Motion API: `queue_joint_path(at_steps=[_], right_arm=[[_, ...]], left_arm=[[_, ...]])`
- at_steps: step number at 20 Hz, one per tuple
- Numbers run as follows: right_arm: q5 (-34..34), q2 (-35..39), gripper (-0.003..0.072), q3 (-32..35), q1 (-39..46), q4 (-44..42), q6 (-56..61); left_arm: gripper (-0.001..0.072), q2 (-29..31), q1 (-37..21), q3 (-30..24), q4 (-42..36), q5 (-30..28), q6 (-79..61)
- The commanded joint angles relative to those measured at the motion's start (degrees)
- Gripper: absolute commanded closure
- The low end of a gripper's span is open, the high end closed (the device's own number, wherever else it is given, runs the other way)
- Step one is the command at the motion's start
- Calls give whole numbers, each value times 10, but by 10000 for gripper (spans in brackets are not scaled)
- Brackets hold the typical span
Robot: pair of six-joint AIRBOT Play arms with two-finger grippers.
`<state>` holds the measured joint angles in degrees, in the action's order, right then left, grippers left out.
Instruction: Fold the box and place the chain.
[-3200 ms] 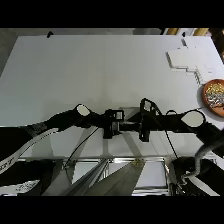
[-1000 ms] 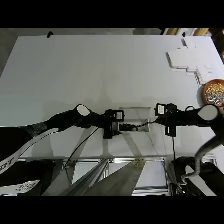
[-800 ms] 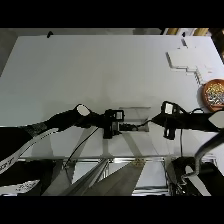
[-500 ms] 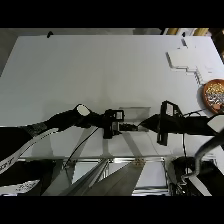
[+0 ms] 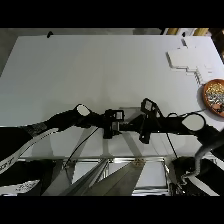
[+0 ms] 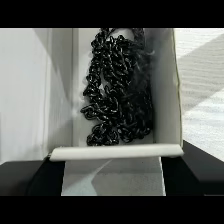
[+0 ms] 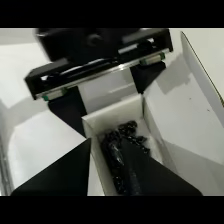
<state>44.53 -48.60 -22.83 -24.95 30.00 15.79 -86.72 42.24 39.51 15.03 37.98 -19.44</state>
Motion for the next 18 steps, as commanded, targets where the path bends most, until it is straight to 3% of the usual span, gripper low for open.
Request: queue_joint_path(at_steps=[1, 4, 6, 7, 10, 12, 13, 18], right_arm=[[-15, -28, 447, -14, -1, 8, 24], [106, -26, 468, -92, 72, 78, 67], [196, -26, 578, -149, 136, 152, 84], [223, -24, 586, -167, 164, 179, 83], [222, -19, 587, -170, 225, 184, 82], [222, -20, 596, -169, 250, 236, 78], [222, -23, 672, -166, 260, 273, 63], [208, -67, 671, -116, 265, 317, -50]], left_arm=[[456, 0, 0, 0, 0, 0, 0], [456, 0, 0, 0, 0, 0, 0], [456, 0, 0, 0, 0, 0, 0], [456, 0, 0, 0, 0, 0, 0], [456, 0, 0, 0, 0, 0, 0], [456, 0, 0, 0, 0, 0, 0], [456, 0, 0, 0, 0, 0, 0], [456, 0, 0, 0, 0, 0, 0]])
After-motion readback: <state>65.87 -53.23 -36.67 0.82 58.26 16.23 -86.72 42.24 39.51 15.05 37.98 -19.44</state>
